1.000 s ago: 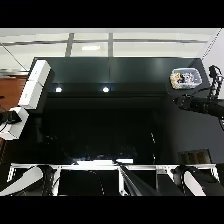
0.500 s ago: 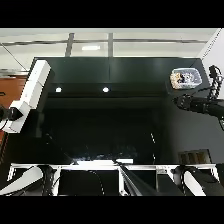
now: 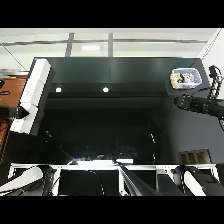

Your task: Fold the box and place the chain.

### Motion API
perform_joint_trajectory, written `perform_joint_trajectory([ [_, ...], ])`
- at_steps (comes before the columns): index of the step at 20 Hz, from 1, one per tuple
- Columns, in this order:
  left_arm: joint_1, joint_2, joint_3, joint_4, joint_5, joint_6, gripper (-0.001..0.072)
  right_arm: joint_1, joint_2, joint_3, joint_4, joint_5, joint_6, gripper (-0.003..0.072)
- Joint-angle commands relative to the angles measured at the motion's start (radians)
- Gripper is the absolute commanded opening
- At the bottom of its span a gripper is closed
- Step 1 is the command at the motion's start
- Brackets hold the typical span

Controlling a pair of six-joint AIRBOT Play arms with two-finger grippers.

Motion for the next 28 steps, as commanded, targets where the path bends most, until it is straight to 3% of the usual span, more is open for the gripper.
perform_joint_trajectory([
  [1,-0.002,0.001,0.010,-0.022,0.021,-0.003,0.0713,0.000,0.000,0.000,0.009,0.002,-0.001,0.0018],
  [4,-0.019,0.029,0.064,-0.107,0.010,-0.019,0.0713,0.010,0.000,0.000,0.097,0.001,-0.087,0.0018],
  [7,-0.099,0.072,0.123,-0.119,-0.064,-0.119,0.0706,0.102,0.000,0.000,0.112,-0.003,-0.169,0.0018],
  [8,-0.132,0.100,0.126,-0.119,-0.088,-0.175,0.0559,0.138,0.000,0.000,0.104,-0.012,-0.203,0.0018],
  [9,-0.161,0.130,0.124,-0.119,-0.111,-0.220,0.0247,0.172,0.000,0.000,0.073,-0.036,-0.237,0.0018],
  [10,-0.188,0.164,0.116,-0.134,-0.134,-0.220,0.0030,0.195,0.000,-0.001,0.009,-0.078,-0.230,0.0017],
  [12,-0.248,0.270,0.050,-0.222,-0.075,-0.173,0.0028,0.208,0.000,-0.027,-0.090,-0.204,-0.214,0.0017],
  [16,-0.394,0.583,-0.283,-0.301,0.335,-0.182,0.0029,0.205,-0.001,-0.169,-0.109,-0.537,-0.215,0.0018],
  [18,-0.443,0.658,-0.405,-0.295,0.433,-0.182,0.0031,0.205,-0.001,-0.185,-0.117,-0.560,-0.215,0.0019],
  [21,-0.457,0.682,-0.446,-0.295,0.420,-0.183,0.0031,0.205,-0.001,-0.185,-0.115,-0.533,-0.215,0.0019],
  [24,-0.457,0.682,-0.446,-0.299,0.298,-0.186,0.0031,0.205,0.000,-0.185,-0.115,-0.534,-0.215,0.0019],
  [28,-0.457,0.682,-0.446,-0.299,0.290,-0.186,0.0032,0.205,0.000,-0.185,-0.115,-0.534,-0.215,0.0019],
])
